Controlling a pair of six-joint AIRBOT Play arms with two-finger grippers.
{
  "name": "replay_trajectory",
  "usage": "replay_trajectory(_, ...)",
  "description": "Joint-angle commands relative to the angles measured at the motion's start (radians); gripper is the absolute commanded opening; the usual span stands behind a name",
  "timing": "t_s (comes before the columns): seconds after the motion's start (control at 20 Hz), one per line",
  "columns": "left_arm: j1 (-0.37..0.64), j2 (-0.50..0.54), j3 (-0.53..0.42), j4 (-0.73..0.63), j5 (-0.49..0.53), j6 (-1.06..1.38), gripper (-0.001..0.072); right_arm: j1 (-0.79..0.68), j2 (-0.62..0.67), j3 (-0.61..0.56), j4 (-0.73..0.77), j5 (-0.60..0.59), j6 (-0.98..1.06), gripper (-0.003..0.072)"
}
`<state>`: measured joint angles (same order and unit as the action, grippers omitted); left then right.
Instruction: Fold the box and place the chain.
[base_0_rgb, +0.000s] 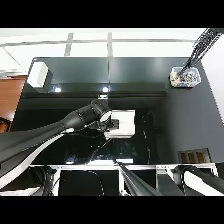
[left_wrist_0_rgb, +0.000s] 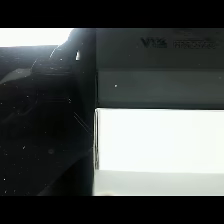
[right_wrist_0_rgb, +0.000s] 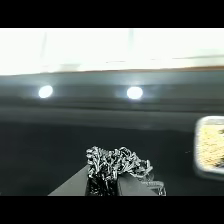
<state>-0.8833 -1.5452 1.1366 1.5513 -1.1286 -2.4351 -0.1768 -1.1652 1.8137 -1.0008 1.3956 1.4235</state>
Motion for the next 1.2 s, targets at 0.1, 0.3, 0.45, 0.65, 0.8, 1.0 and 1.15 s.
replay_trajectory(0.1, 0.001, 0.000, 0.000, 0.002, 0.002, 0.000, 0.0026, 0.183, 0.166, -0.102, 0.019, 0.150, -0.011, 0.0014)
replay_trajectory(0.3, 0.001, 0.000, 0.000, 0.001, 0.002, 0.000, 0.0026, 0.330, 0.254, -0.327, 0.032, 0.188, -0.025, 0.0014)
replay_trajectory(0.45, 0.001, 0.000, 0.000, 0.003, 0.002, 0.000, 0.0026, 0.426, 0.257, -0.455, 0.142, 0.157, -0.083, 0.0014)
replay_trajectory(0.65, 0.001, 0.000, 0.000, 0.003, 0.002, 0.000, 0.0026, 0.512, 0.256, -0.621, 0.231, -0.035, -0.089, 0.0014)
replay_trajectory(0.8, 0.001, 0.000, 0.000, 0.003, 0.002, 0.000, 0.0026, 0.555, 0.254, -0.717, 0.228, -0.177, -0.088, 0.0014)
replay_trajectory(1.0, 0.001, 0.000, 0.000, 0.003, 0.001, 0.000, 0.0026, 0.552, 0.247, -0.740, 0.217, -0.238, -0.088, 0.0014)
replay_trajectory(1.15, 0.001, 0.000, 0.000, 0.003, 0.001, 0.000, 0.0026, 0.551, 0.247, -0.727, 0.263, -0.227, -0.090, 0.0014)
